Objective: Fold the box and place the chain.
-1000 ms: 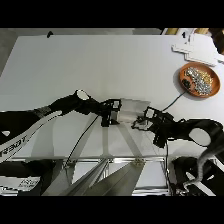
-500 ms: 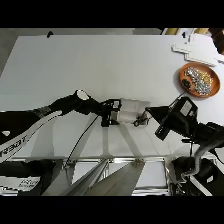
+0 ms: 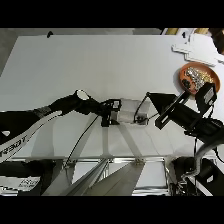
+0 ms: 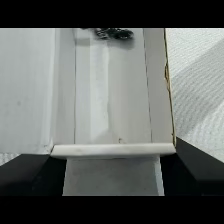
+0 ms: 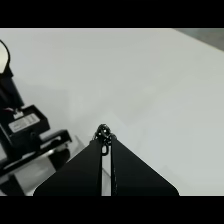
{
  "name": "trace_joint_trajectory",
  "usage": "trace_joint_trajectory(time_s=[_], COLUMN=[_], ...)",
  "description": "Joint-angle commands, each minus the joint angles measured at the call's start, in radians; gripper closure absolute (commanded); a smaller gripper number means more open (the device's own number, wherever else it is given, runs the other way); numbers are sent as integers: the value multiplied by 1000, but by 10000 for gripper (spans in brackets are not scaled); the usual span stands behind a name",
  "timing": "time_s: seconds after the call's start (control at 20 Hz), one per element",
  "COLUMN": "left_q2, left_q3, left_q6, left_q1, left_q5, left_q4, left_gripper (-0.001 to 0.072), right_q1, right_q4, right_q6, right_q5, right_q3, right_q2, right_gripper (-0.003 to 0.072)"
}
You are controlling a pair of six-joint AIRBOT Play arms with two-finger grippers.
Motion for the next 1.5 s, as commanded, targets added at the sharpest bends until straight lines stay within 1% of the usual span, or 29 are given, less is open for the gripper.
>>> trace_joint_trajectory(time_s=[0.0,0.1,0.15,0.45,0.65,0.75,0.85,0.9,0.95,1.05,1.1,1.2,1.3,1.4,1.45], left_q2=[0,1,1,1,1,1,1,1,1,1,1,0,1,1,1], left_q3=[1,1,1,1,1,1,1,1,1,1,1,1,1,1,1], left_q6=[0,0,0,0,0,0,0,0,0,0,0,0,0,0,0], left_q1=[1,0,0,1,0,0,1,1,0,0,0,0,0,0,0], left_q5=[0,0,0,0,0,0,0,0,0,0,0,0,0,0,2], left_q4=[0,0,0,0,0,0,0,0,0,0,0,0,0,0,0], left_gripper=[502,502,502,502,502,502,502,502,502,502,502,502,502,502,502], right_q1=[0,0,0,0,0,0,0,0,0,0,0,0,0,-9,-56], right_q4=[11,11,11,11,11,6,2,-14,-53,-181,-254,-370,-461,-511,-469], right_q6=[-9,-59,-80,-87,-87,-87,-85,-64,-27,68,100,115,92,43,-7], right_q5=[104,192,213,226,267,278,300,324,349,413,468,587,652,691,711], right_q3=[1,1,1,1,1,2,21,47,78,156,200,275,312,313,313], right_q2=[-41,-111,-156,-393,-476,-482,-482,-482,-482,-482,-482,-482,-475,-463,-459], right_gripper=[667,667,667,667,664,570,561,522,507,507,507,509,509,511,510])
